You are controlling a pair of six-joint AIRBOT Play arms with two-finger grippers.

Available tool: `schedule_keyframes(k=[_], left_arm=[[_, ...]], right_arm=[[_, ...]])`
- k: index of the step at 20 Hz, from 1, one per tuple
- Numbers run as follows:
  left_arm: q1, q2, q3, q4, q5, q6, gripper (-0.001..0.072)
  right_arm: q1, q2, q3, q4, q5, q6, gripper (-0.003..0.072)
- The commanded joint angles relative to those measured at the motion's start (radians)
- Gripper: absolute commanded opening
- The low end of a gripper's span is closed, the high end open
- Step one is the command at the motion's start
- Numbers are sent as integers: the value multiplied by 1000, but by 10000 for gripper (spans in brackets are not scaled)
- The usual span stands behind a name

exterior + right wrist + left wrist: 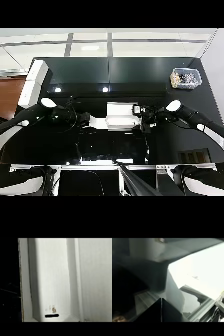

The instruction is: Fold the box and place the chain.

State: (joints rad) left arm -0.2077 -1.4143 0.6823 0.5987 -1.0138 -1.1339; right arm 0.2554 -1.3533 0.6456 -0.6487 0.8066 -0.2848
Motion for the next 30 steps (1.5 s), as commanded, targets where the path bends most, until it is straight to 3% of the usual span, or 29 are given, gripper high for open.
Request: schedule_keyframes(k=[1,4,5,6,7,11,16,19,22,24,27,30], left_arm=[[-27,-56,53,-39,-54,68,24],[-28,-56,87,-53,-77,75,40],[-28,-56,99,-67,-91,84,161],[-28,-56,115,-71,-105,84,453],[-29,-56,127,-74,-116,83,621],[-82,-56,180,-70,-119,38,619],[-226,-56,323,196,-73,-230,617],[-269,-57,357,212,-64,-280,617],[-289,-60,360,228,-63,-298,498],[-291,-60,360,277,-64,-350,481],[-294,-60,361,287,-57,-364,399],[-309,-65,361,287,-55,-367,398]], right_arm=[[0,0,-1,0,0,0,240],[0,0,-1,0,0,0,240],[0,0,-1,0,0,0,240],[0,0,-1,0,0,0,240],[0,0,-1,0,0,0,240],[0,0,-1,0,0,0,240],[0,0,-1,0,0,0,240],[0,0,-1,0,0,0,240],[0,0,-1,0,0,0,241],[0,0,-1,0,0,0,241],[0,0,-1,0,0,0,240],[0,0,-1,0,0,0,240]])
